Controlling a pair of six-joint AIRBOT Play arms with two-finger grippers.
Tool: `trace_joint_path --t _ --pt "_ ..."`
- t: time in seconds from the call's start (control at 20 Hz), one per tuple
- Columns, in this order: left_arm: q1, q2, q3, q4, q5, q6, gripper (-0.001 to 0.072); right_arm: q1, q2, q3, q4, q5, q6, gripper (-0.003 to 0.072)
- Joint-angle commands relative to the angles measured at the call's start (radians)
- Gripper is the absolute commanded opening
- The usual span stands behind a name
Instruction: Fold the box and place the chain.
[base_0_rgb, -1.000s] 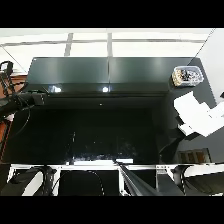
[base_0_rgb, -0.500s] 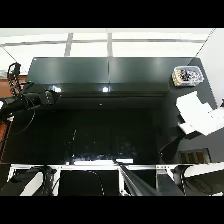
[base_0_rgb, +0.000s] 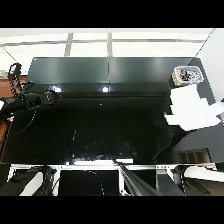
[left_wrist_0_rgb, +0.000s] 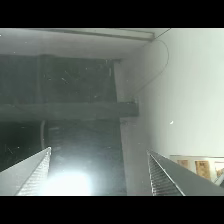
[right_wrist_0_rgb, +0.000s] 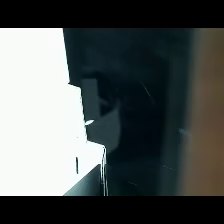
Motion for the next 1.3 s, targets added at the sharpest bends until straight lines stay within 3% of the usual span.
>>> trace_joint_path --t 0.0,0.15,0.3,0.45,0.65,0.75,0.85,1.25 --pt "-0.003 -0.001 0.0 -0.005 -0.025 0.0 0.0703 0.005 0.212 -0.254 0.341 -0.064 0.027 0.0021" --pt "-0.05 -0.006 0.0 -0.014 -0.031 0.004 0.0703 0.084 0.364 -0.51 0.581 -0.102 0.088 0.0021" --pt "-0.138 -0.056 0.001 -0.072 -0.006 0.005 0.0703 0.296 0.473 -0.772 0.78 -0.304 0.126 0.002" --pt "-0.227 -0.2 0.054 -0.193 -0.031 0.058 0.0703 0.578 0.483 -0.932 0.907 -0.535 0.122 0.0021" --pt "-0.27 -0.487 0.246 -0.373 -0.164 0.177 0.0702 0.853 0.483 -0.963 0.905 -0.748 0.134 0.002" --pt "-0.266 -0.637 0.351 -0.449 -0.263 0.216 0.0701 0.905 0.483 -0.963 0.905 -0.787 0.139 0.0021" --pt "-0.268 -0.75 0.439 -0.414 -0.322 0.211 0.0701 0.914 0.483 -0.963 0.905 -0.781 0.139 0.0021" --pt "-0.311 -0.99 0.645 -0.381 -0.568 0.212 0.0697 0.914 0.483 -0.963 0.905 -0.748 0.138 0.0021"
